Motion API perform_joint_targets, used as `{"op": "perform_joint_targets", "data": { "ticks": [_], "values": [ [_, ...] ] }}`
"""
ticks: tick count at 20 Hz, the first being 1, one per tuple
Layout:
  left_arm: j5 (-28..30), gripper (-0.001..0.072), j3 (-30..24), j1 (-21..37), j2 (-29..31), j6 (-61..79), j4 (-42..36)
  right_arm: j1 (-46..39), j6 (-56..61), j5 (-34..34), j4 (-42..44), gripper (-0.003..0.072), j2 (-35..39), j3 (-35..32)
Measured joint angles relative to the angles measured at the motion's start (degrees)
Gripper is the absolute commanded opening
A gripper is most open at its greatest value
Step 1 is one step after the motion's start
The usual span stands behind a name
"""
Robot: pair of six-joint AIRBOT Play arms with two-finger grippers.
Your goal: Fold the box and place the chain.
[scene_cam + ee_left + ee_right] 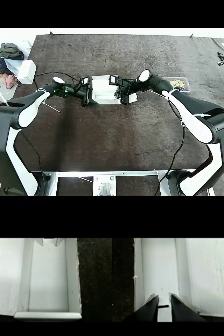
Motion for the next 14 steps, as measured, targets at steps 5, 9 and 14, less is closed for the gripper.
{"op": "perform_joint_targets", "data": {
  "ticks": [5, 9, 14],
  "values": [
    [0.0, 0.0355, 0.0, 0.0, 0.0, 0.0, 0.0, 0.0, -0.5, -0.4, 1.1, 0.0328, -1.3, 0.0],
    [0.1, 0.0354, 0.0, 0.0, 0.0, 0.0, 0.0, 0.0, -0.6, -1.1, 1.4, 0.055, -1.8, 0.0],
    [0.1, 0.0354, 0.0, 0.0, 0.0, 0.0, 0.0, 0.0, -0.7, -1.9, 1.4, 0.0549, -2.0, 0.0]
  ]
}}
